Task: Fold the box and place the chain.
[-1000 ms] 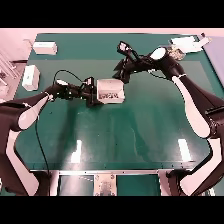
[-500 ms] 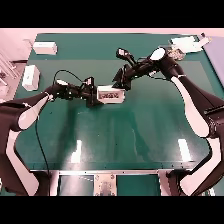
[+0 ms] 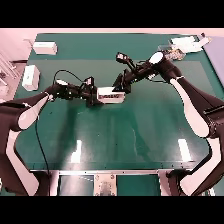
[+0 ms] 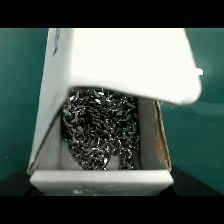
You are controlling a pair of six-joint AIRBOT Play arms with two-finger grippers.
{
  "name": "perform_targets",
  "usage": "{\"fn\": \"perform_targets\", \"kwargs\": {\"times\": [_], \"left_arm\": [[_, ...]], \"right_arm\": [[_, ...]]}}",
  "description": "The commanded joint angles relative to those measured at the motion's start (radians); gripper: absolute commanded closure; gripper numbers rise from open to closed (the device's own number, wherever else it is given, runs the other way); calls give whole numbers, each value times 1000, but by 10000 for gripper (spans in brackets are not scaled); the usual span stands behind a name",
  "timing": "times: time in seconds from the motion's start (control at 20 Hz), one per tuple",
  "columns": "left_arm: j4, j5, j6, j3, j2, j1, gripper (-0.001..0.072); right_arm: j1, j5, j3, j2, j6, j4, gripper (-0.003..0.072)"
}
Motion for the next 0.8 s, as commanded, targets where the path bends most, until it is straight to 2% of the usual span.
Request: {"fn": "perform_targets", "kwargs": {"times": [0.0, 0.35, 0.5, 0.75], "left_arm": [[0, 0, 0, 0, 0, 0, 240], [0, 0, 0, 0, 0, 0, 240], [0, 0, 0, 0, 0, 0, 240], [0, 0, 0, 0, 0, 0, 240]], "right_arm": [[3, -27, -5, -1, -17, 3, 362], [1, 8, -3, 2, -40, 63, 360], [1, 52, -4, 2, -51, 66, 436], [-1, 48, -6, -7, -51, 10, 468]]}}
